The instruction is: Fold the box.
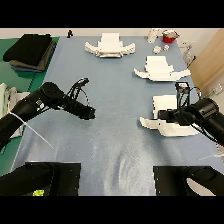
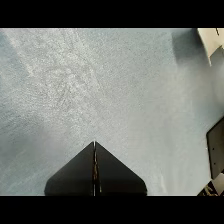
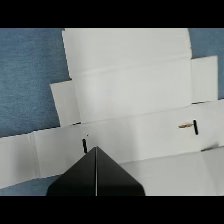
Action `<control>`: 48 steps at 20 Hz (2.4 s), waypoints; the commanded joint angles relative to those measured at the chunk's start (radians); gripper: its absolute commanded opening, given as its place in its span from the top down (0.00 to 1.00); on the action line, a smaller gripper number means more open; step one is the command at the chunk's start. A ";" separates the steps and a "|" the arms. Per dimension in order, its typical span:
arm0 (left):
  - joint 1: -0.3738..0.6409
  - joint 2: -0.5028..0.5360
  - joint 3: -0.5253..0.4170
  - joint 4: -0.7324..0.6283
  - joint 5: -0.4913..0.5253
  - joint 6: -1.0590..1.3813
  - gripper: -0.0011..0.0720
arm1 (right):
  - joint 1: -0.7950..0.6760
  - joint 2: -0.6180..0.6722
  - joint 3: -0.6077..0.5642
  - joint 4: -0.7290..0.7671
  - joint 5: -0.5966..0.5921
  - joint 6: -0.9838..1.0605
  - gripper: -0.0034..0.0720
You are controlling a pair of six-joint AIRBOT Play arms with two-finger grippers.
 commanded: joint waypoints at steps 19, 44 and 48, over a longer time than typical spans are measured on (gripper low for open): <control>0.001 -0.006 0.000 -0.003 0.001 0.000 0.97 | 0.000 0.000 -0.002 0.001 -0.002 0.001 0.95; 0.001 -0.006 0.000 -0.042 0.027 0.000 0.97 | -0.945 -0.500 0.549 0.283 -0.412 -0.693 0.39; 0.001 -0.006 0.000 -0.042 0.027 0.000 0.97 | -1.153 -0.682 0.648 0.505 -0.482 -0.841 0.39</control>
